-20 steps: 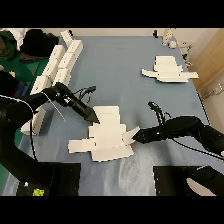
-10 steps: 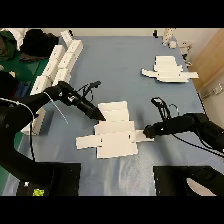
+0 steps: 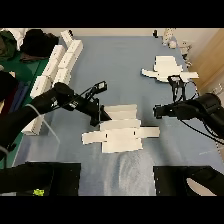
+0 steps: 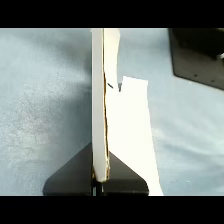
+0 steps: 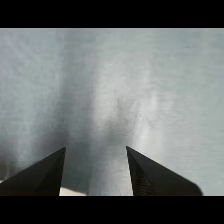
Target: Fold the box.
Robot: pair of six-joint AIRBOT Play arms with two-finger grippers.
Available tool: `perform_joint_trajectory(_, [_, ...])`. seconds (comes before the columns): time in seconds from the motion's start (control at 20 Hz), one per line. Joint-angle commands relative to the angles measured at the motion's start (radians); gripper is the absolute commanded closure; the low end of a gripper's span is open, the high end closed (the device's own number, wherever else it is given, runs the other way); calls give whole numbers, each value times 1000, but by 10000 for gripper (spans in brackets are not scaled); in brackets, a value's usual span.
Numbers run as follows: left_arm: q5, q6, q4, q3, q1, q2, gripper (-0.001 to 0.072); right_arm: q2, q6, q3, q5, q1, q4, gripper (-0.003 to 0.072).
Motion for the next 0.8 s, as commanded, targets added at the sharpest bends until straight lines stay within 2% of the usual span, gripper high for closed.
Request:
perform_joint_trajectory(0.0, [249, 58, -2, -154, -92, 156, 702, -3, 87, 30, 4, 0, -41, 100])
perform_joint_trajectory(0.15, [318, 162, -53, -251, -169, 238, 702, -12, 97, 30, 7, 0, -40, 100])
perform_joint_trajectory(0.25, [343, 204, -101, -282, -199, 245, 699, -14, 101, 30, 6, 0, -39, 100])
perform_joint_trajectory(0.75, [331, 198, -119, -288, -201, 159, 696, -14, 102, 30, 6, 0, -5, 100])
